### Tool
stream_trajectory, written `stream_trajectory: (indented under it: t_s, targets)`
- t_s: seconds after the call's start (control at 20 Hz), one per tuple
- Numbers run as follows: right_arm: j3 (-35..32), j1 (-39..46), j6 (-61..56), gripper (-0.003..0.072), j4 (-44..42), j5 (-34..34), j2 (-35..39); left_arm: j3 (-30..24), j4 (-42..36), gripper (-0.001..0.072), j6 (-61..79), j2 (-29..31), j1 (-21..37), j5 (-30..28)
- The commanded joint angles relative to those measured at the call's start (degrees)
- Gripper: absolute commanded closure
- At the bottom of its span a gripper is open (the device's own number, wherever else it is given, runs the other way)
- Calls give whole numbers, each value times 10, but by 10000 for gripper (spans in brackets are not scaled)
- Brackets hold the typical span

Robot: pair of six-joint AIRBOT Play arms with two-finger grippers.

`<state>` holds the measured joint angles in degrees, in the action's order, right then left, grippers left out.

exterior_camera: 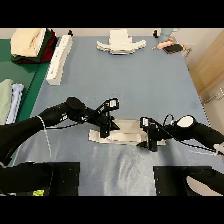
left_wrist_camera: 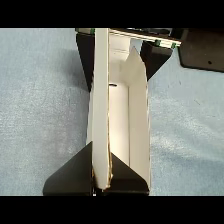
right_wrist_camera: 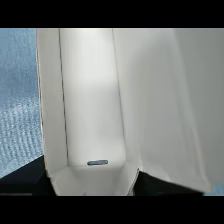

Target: Fold the box.

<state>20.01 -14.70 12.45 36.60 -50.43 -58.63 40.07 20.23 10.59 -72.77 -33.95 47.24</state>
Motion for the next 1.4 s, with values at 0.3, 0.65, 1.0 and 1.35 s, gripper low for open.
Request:
stream_trajectory:
  t_s: [0.3,0.65,1.0,1.35]
  targets:
    - [0,0,0,86,1,10,5,0,0,694,-1,0,0,-2]
    - [0,0,-10,103,10,16,3,0,0,694,-1,0,0,-2]
    - [0,-1,-9,167,12,20,3,0,0,694,-1,0,0,-2]
    - [0,-1,-9,159,12,23,4,0,0,694,-1,0,0,-2]
